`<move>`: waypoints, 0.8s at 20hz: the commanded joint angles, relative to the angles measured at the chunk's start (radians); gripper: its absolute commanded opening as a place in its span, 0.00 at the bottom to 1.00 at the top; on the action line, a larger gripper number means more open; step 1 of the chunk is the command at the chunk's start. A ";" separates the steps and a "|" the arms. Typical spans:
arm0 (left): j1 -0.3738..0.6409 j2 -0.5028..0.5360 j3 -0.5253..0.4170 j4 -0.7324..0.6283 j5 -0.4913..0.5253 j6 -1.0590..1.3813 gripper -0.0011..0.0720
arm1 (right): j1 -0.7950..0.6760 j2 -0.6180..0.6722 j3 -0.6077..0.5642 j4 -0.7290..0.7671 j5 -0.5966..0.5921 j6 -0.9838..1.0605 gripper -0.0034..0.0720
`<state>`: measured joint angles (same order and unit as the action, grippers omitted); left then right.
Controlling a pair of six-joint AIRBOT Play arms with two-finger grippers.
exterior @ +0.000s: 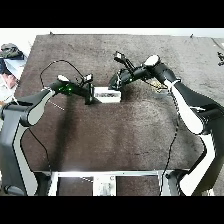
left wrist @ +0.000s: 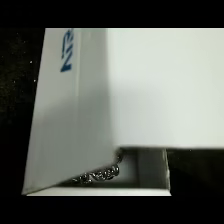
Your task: Fold the box and place the chain.
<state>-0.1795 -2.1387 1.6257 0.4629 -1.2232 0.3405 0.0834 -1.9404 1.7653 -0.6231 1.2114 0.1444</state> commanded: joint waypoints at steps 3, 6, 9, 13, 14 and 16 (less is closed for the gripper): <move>0.001 0.000 0.000 0.000 0.000 0.000 0.74 | 0.000 -0.001 0.001 -0.069 0.006 -0.030 0.63; 0.000 0.000 0.000 0.000 0.000 0.000 0.74 | 0.002 -0.001 0.001 -0.070 0.009 -0.036 0.63; 0.001 0.000 0.000 0.000 0.000 0.000 0.74 | 0.011 -0.001 0.001 -0.070 0.015 -0.055 0.63; 0.001 0.000 0.000 0.000 0.000 0.000 0.74 | 0.031 -0.001 0.001 -0.071 0.007 -0.063 0.64; 0.001 0.000 0.000 0.000 0.000 0.000 0.74 | 0.034 -0.001 0.001 -0.077 -0.004 -0.063 0.64; 0.001 0.000 0.000 0.000 0.000 0.000 0.74 | 0.039 -0.001 0.000 -0.109 -0.034 -0.063 0.63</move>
